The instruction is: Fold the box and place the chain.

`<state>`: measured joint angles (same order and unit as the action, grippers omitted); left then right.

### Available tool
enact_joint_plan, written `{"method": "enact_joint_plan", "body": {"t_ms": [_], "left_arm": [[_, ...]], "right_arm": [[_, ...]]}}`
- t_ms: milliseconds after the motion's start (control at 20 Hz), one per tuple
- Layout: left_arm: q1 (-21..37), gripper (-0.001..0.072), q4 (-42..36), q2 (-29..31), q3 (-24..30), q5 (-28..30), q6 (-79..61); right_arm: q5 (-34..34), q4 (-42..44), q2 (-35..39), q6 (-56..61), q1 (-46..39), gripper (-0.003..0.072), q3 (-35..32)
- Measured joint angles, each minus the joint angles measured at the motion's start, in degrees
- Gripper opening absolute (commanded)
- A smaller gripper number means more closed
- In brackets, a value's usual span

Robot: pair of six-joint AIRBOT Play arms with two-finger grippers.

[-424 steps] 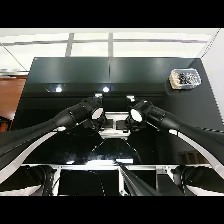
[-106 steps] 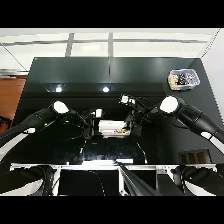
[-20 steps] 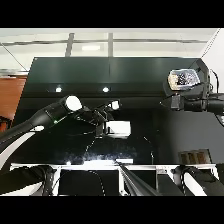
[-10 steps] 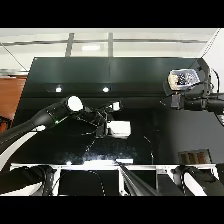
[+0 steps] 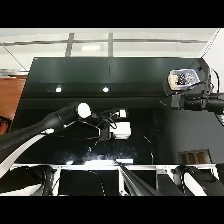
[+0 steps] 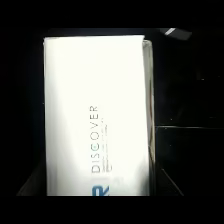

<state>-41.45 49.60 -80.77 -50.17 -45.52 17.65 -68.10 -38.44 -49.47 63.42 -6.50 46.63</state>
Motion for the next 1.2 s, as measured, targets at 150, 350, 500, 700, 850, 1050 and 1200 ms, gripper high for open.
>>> {"method": "enact_joint_plan", "body": {"t_ms": [150,350,500,700,850,1050,1200], "left_arm": [[-2.3,0.0615,1.4,-1.0,0.0,4.0,2.3],[-3.1,0.0272,3.4,-0.7,-0.2,4.7,3.6],[-1.2,0.0272,8.0,2.4,-0.6,3.7,8.4],[9.2,0.0273,19.4,7.5,-0.9,2.9,19.9],[22.6,0.0272,24.3,8.5,-3.0,3.4,26.5],[41.4,0.0272,26.7,3.0,-12.1,4.4,35.0],[50.8,0.0272,26.9,-5.9,-22.8,0.9,39.1]], "right_arm": [[0.0,0.0,0.0,0.0,0.0,0.0013,0.0],[0.0,0.0,0.0,0.0,0.0,0.0013,0.0],[0.5,-0.2,0.0,0.0,0.0,0.0013,0.0],[1.1,-0.2,0.0,0.0,0.0,0.0012,0.0],[1.4,-0.2,0.0,0.1,0.0,0.0013,0.0],[1.7,-0.2,0.0,0.5,0.0,0.0013,0.0],[2.0,-0.1,0.0,1.2,0.0,0.0013,0.0]]}}
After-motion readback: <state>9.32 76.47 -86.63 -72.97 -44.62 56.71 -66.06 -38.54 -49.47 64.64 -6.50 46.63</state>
